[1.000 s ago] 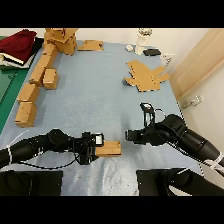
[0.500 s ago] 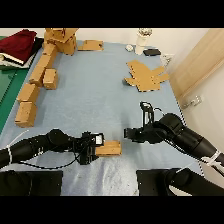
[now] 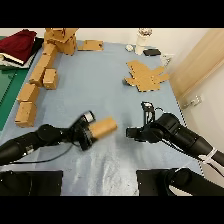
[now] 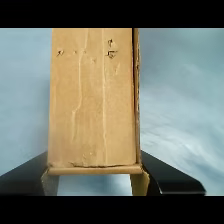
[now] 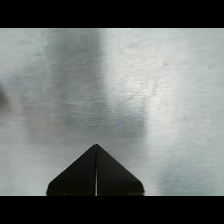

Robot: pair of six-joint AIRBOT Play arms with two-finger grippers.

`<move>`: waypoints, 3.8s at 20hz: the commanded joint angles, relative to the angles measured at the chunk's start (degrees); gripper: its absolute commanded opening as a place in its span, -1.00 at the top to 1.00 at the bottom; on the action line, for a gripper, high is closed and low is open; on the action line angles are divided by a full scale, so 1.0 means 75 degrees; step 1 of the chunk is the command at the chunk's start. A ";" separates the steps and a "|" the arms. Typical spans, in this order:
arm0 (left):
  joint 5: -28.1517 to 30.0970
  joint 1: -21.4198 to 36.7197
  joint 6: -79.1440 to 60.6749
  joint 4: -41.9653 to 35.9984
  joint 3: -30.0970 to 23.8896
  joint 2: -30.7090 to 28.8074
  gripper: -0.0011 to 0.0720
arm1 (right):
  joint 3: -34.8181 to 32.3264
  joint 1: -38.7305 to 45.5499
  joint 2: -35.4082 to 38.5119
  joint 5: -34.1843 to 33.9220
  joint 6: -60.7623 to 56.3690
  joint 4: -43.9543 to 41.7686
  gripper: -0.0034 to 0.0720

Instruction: Fold the box.

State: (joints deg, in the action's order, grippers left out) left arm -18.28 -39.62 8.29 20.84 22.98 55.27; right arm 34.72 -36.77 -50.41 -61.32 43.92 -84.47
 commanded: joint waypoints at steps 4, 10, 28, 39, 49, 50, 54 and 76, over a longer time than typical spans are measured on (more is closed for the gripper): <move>0.0093 0.3089 0.3853 0.2696 -0.0003 -0.0685 -0.22 | 0.0006 0.0003 -0.0012 -0.0291 -0.0254 0.0548 0.90; -0.0242 0.5767 0.5056 0.3829 0.0096 0.0052 -0.22 | 0.0006 0.0003 -0.0015 -0.0198 -0.0102 0.0548 0.90; 0.0318 0.5855 0.5450 0.3786 0.4092 0.4124 -0.22 | 0.0006 0.0003 -0.0015 0.0507 0.0353 -0.0052 0.90; 0.1046 0.5517 0.5412 0.3800 0.4744 0.4619 -0.22 | 0.0006 0.0003 -0.0015 0.0854 0.0350 -0.0111 0.90; 0.0679 0.5534 0.5187 0.3803 0.4741 0.4625 -0.96 | 0.0006 0.0003 -0.0015 0.0851 0.0353 -0.0122 0.90; 0.0632 0.5534 0.5187 0.3803 0.4741 0.4625 -0.96 | 0.0006 0.0003 -0.0015 0.0851 0.0353 -0.0125 0.90; 0.0061 0.5616 0.5217 0.3812 0.4744 0.4567 -0.96 | 0.0006 0.0003 -0.0015 0.0819 0.0353 -0.0262 0.90; -0.4424 0.1084 0.8087 0.4421 0.4686 0.2949 0.95 | 0.3340 0.0906 -0.3019 0.0367 0.2760 -0.1594 0.90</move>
State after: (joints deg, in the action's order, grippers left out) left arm -56.01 -23.53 64.73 53.74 58.28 77.76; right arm 53.91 -31.33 -68.60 -58.54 61.39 -93.41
